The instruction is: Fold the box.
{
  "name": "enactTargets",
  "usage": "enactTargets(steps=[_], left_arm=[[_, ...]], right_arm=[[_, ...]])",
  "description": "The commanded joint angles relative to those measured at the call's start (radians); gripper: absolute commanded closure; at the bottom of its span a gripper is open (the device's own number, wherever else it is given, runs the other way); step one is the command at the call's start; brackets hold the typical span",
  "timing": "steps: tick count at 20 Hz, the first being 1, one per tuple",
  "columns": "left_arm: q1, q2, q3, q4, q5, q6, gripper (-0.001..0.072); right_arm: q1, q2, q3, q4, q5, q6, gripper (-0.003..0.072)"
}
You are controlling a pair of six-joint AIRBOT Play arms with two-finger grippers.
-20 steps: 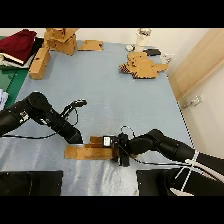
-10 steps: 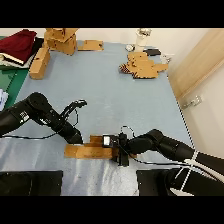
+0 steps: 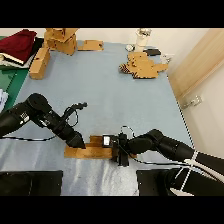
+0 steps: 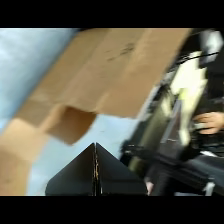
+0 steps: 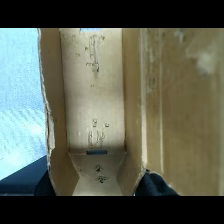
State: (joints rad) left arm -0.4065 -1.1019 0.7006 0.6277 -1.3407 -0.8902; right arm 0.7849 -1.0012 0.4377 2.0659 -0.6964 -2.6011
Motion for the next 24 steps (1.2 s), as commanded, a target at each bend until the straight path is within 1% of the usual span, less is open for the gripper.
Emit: enactTargets(steps=[1,3,7,9,12,15,20,24], left_arm=[[-0.020,-0.001,-0.013,-0.163,0.052,-0.027,0.0699],[-0.026,-0.020,-0.005,-0.240,0.164,-0.026,0.0699],[-0.036,-0.109,0.010,-0.238,0.312,-0.011,0.0699],[-0.036,-0.158,0.018,-0.217,0.356,-0.010,0.0699],[-0.037,-0.212,0.021,-0.148,0.354,-0.046,0.0699],[-0.039,-0.246,0.021,-0.149,0.338,-0.045,0.0699],[-0.074,-0.278,0.021,-0.151,0.338,-0.038,0.0699],[-0.072,-0.291,0.023,-0.154,0.350,-0.007,0.0699]], right_arm=[[0.001,0.001,0.000,-0.001,-0.001,0.000,0.0087],[0.001,0.001,0.000,-0.001,-0.001,0.000,0.0087],[0.001,0.001,0.000,-0.001,-0.001,0.000,0.0087],[0.001,0.001,0.000,-0.001,-0.001,0.000,0.0088],[0.001,0.001,0.000,-0.001,-0.001,0.000,0.0087],[0.001,0.001,0.000,-0.001,-0.001,0.000,0.0088],[0.001,0.001,0.000,-0.001,-0.001,0.000,0.0087],[0.001,0.001,0.000,-0.002,-0.001,0.000,0.0088]])
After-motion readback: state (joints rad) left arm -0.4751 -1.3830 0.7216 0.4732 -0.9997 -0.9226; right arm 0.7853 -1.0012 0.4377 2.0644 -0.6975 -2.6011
